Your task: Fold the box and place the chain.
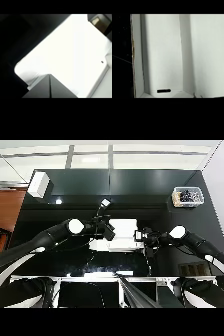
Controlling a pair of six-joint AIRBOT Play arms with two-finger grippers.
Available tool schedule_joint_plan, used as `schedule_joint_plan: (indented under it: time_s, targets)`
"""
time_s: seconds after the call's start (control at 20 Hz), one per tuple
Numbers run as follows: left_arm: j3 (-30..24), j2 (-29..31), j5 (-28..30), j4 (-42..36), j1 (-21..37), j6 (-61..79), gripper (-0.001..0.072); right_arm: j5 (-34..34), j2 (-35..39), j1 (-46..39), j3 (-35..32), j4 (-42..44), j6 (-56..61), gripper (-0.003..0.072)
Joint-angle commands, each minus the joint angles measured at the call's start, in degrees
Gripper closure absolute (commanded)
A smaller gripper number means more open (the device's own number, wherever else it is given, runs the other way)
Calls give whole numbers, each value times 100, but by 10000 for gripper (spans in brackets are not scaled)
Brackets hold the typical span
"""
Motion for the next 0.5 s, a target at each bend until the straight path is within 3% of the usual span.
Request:
schedule_joint_plan:
  time_s: [0.0,0.1,0.25,0.45]
  targets:
    - [146,-450,-675,232,4,2,683,-7,2,2,2,4,0,562]
    - [170,-463,-793,411,7,4,683,-9,2,2,2,4,0,562]
    - [498,-208,-1008,1325,31,-94,684,-11,2,2,2,4,2,562]
    - [570,697,-1805,2520,417,-962,684,-11,2,2,2,4,0,562]
